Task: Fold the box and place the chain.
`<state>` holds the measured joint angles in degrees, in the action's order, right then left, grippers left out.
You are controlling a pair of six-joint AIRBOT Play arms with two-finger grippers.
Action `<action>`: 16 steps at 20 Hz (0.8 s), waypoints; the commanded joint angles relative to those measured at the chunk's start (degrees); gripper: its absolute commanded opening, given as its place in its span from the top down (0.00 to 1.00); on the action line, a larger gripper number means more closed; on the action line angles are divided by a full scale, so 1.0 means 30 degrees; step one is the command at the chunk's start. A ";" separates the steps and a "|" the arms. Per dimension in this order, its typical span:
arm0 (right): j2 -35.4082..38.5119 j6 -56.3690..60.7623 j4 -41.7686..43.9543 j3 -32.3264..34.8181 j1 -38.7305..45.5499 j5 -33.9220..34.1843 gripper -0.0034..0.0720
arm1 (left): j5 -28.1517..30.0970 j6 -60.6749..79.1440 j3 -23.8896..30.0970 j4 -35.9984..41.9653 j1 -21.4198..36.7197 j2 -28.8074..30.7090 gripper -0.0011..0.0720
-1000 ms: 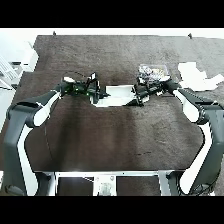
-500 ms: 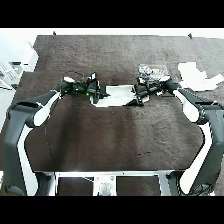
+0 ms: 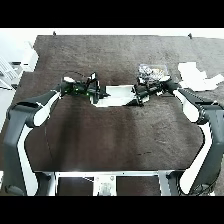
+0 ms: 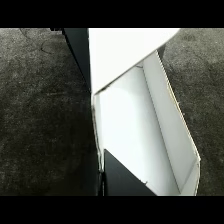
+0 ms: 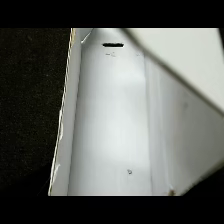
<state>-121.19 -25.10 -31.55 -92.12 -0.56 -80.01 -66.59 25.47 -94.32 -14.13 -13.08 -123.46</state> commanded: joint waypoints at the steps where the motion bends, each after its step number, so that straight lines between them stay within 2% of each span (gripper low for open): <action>1: 0.0000 0.0000 0.0000 -0.0007 -0.0015 0.0000 0.38 | -0.0007 0.0000 -0.0007 0.0000 0.0015 0.0007 0.96; 5: 0.0000 0.0000 0.0000 -0.0007 -0.0015 0.0000 0.38 | -0.0160 -0.0036 -0.0007 0.0073 0.0015 0.0007 0.95; 7: 0.0000 0.0000 0.0000 -0.0007 -0.0015 0.0000 0.38 | -0.0401 -0.0233 -0.0007 0.0729 0.0022 0.0051 0.25; 11: 0.0000 0.0000 0.0000 -0.0007 -0.0015 0.0000 0.38 | -0.1122 -0.0335 -0.0015 0.1348 0.0073 0.0131 0.25; 16: 0.0000 0.0000 0.0000 -0.0007 -0.0015 0.0000 0.38 | -0.6105 -0.0423 -0.0444 0.1515 0.1588 0.0787 0.25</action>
<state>-121.21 -25.12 -31.53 -92.12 -0.58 -80.01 -76.42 24.45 -95.20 -10.28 -10.48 -122.30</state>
